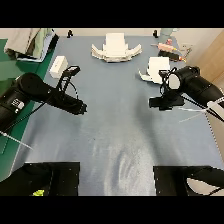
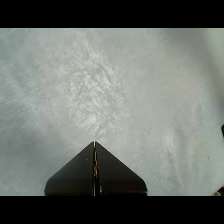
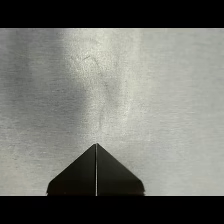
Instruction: Fold the box.
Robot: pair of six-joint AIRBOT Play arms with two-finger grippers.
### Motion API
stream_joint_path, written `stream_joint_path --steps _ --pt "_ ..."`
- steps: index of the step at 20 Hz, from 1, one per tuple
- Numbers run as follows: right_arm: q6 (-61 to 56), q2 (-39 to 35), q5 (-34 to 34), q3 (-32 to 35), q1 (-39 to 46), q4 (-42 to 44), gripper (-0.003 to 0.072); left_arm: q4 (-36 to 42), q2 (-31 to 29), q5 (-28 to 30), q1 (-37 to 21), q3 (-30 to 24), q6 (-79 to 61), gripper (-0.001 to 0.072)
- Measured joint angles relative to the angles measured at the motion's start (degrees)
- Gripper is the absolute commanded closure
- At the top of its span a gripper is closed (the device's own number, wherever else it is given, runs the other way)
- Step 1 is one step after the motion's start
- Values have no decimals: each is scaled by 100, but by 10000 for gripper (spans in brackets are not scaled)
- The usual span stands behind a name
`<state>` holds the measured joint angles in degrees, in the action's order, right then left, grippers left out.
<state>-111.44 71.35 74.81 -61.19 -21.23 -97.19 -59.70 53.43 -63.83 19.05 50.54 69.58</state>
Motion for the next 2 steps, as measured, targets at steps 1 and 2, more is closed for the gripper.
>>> stream_joint_path --steps 1,2 --pt "0 0 0 0 -2 0 683 4 -7 7 17 -28 11 695" --pt "0 0 -2 0 -2 2 683 4 -13 11 26 -50 20 695"
